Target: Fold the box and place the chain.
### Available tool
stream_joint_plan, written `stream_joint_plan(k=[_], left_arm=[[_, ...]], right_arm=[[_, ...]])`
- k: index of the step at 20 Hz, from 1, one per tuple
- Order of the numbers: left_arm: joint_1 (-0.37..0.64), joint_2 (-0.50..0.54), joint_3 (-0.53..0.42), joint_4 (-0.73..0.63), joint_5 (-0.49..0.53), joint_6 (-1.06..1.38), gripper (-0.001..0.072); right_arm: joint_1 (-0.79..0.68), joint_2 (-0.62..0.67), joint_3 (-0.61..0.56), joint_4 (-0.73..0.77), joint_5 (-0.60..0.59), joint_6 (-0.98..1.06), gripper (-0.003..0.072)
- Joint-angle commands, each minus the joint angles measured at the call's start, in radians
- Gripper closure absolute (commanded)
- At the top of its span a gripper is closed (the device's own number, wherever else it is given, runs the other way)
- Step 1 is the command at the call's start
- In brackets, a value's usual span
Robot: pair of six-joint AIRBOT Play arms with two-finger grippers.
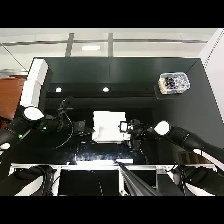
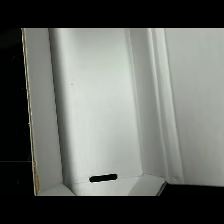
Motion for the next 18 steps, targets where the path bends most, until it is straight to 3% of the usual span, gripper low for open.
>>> stream_joint_plan(k=[1,4,11,14,17,18], left_arm=[[-0.092,0.008,0.000,0.072,0.113,-0.121,0.0055],[-0.207,0.008,0.000,0.179,0.238,-0.275,0.0054],[-0.344,0.007,0.003,0.323,0.354,-0.499,0.0066],[-0.442,-0.006,0.056,0.574,0.341,-0.718,0.0076],[-0.542,-0.061,0.149,0.833,0.246,-0.966,0.0098],[-0.562,-0.088,0.180,0.860,0.208,-0.992,0.0171]], right_arm=[[0.001,0.001,0.001,0.000,0.000,0.000,0.0280],[0.001,0.001,0.001,0.000,0.000,0.000,0.0281],[0.001,0.001,0.001,0.000,0.000,0.000,0.0280],[0.001,0.001,0.001,0.000,0.000,0.000,0.0281],[0.001,0.001,0.001,0.000,0.000,0.000,0.0280],[0.001,0.001,0.000,0.000,0.000,0.000,0.0280]])
